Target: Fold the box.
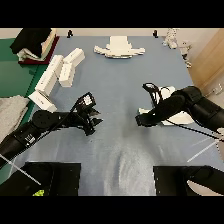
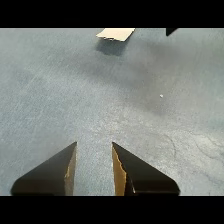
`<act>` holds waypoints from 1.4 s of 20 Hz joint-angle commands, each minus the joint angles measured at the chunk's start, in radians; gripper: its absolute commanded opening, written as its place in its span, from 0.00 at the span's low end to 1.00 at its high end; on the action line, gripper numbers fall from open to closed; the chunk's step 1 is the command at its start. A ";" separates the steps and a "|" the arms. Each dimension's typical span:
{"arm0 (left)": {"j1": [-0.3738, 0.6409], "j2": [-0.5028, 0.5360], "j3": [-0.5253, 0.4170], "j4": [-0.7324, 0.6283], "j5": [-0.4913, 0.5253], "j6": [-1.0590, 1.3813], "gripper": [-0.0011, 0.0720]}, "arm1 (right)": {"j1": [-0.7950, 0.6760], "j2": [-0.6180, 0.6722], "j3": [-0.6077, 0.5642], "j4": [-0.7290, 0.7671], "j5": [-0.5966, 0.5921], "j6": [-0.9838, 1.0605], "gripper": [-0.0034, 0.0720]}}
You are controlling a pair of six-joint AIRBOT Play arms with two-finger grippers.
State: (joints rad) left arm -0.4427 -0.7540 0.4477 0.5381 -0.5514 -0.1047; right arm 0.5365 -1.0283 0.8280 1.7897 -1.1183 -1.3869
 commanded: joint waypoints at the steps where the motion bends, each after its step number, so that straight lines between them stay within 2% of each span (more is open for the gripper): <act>1: 0.001 0.001 0.001 0.000 0.000 0.000 0.47 | 0.037 -0.001 -0.008 0.006 0.024 0.011 0.05; 2: 0.001 0.001 0.001 0.000 0.000 0.000 0.47 | 0.037 -0.001 -0.008 0.006 0.024 0.026 0.06; 3: 0.001 0.001 0.001 0.000 0.000 0.000 0.47 | 0.037 -0.001 -0.008 0.005 0.025 0.048 0.16; 4: 0.001 0.001 0.001 0.000 0.000 0.000 0.47 | 0.035 -0.001 -0.008 0.003 0.026 0.065 0.36; 5: 0.001 0.001 0.001 0.000 0.000 0.000 0.47 | 0.029 -0.001 -0.004 -0.002 0.022 0.080 0.43; 7: 0.001 0.001 0.001 0.000 0.000 0.000 0.47 | -0.015 -0.001 0.019 -0.018 -0.019 0.123 0.43; 9: 0.001 0.001 0.001 0.000 0.000 0.000 0.47 | -0.108 -0.001 0.061 -0.041 -0.108 0.138 0.45; 13: 0.001 0.001 0.001 0.000 0.000 0.000 0.47 | -0.443 -0.001 0.146 -0.050 -0.294 0.049 0.45; 17: 0.001 0.001 0.001 0.000 0.000 0.000 0.47 | -0.844 -0.050 0.193 -0.045 -0.303 -0.203 0.45; 21: 0.001 0.001 0.001 -0.016 0.016 -0.001 0.47 | -1.183 -0.252 0.276 0.053 -0.304 -0.370 0.45; 24: 0.000 0.001 0.001 -0.164 -0.006 -0.006 0.47 | -1.283 -0.391 0.391 0.079 -0.305 -0.425 0.45; 26: 0.002 0.000 0.002 -0.280 0.007 -0.172 0.47 | -1.301 -0.461 0.480 0.080 -0.302 -0.450 0.45; 28: 0.002 -0.002 0.009 -0.291 0.064 -0.440 0.47 | -1.304 -0.529 0.570 0.077 -0.301 -0.466 0.45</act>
State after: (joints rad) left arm -0.4416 -0.7547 0.4507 0.3389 -0.5331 -0.2676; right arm -0.7212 -1.4563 1.2839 1.8538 -1.4189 -1.7985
